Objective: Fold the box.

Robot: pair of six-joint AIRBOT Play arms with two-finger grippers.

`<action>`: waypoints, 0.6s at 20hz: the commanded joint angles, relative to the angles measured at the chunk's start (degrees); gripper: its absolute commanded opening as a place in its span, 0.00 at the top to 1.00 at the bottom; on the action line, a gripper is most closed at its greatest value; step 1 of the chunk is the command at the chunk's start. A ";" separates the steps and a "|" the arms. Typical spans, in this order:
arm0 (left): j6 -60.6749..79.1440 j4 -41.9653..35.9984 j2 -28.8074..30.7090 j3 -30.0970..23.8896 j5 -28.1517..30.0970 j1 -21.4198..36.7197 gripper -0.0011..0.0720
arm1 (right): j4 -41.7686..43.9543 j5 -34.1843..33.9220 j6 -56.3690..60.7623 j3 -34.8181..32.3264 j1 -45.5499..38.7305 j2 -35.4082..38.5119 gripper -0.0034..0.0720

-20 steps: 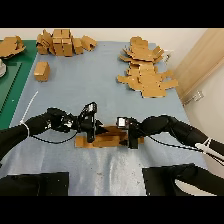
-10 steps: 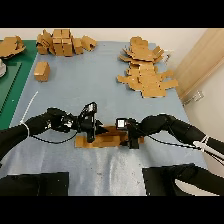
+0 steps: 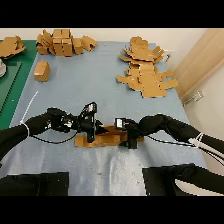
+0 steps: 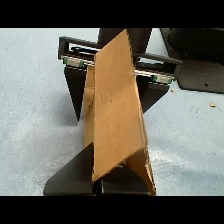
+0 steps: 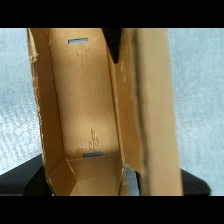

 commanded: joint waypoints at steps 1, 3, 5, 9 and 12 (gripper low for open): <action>0.02 0.00 0.02 0.00 0.00 0.02 0.97 | 0.59 -0.02 0.00 0.04 0.20 -0.44 0.01; 0.02 0.00 0.02 0.00 0.00 0.02 0.97 | 0.90 0.00 0.00 0.04 0.17 -0.44 0.01; 0.00 0.00 0.02 0.00 0.00 0.02 0.97 | 0.94 0.04 0.00 0.07 0.20 -0.44 0.01; 0.00 0.00 0.02 0.00 0.00 0.02 0.97 | 0.92 0.04 0.00 0.04 0.17 -0.46 0.01; 0.02 0.00 0.02 0.00 0.00 0.02 0.97 | 0.85 0.00 0.00 0.04 0.17 -0.46 0.01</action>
